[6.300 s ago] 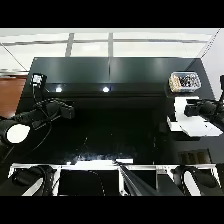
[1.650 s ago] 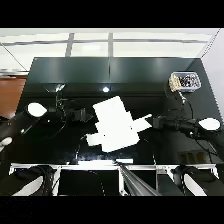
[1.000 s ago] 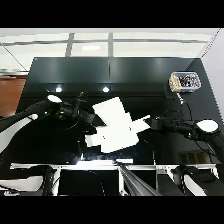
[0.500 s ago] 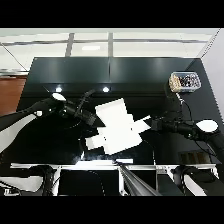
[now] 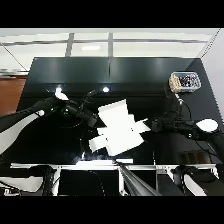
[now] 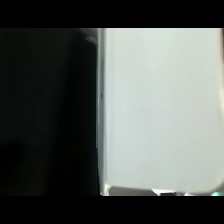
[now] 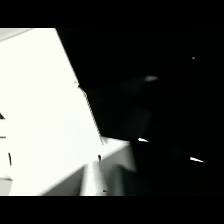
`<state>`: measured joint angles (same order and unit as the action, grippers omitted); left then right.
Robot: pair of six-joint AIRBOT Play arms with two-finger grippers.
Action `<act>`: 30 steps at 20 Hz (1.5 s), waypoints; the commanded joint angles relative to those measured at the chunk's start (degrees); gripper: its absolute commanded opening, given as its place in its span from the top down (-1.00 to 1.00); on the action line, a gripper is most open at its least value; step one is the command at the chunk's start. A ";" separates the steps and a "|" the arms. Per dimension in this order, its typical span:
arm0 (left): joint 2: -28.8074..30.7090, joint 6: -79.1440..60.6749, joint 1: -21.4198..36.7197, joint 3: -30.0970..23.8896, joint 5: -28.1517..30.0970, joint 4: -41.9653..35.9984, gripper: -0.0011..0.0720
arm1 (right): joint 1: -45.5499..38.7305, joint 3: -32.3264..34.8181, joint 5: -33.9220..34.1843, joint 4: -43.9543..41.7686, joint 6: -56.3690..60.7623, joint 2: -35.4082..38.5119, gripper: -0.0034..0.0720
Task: Fold the box and place the chain.
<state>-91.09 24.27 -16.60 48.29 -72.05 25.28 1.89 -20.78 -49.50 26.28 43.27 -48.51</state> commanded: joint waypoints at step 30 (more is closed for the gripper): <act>7.96 -33.07 -10.19 -1.44 22.10 9.22 0.90 | 16.52 -8.11 -2.97 30.97 -17.09 -5.16 -0.99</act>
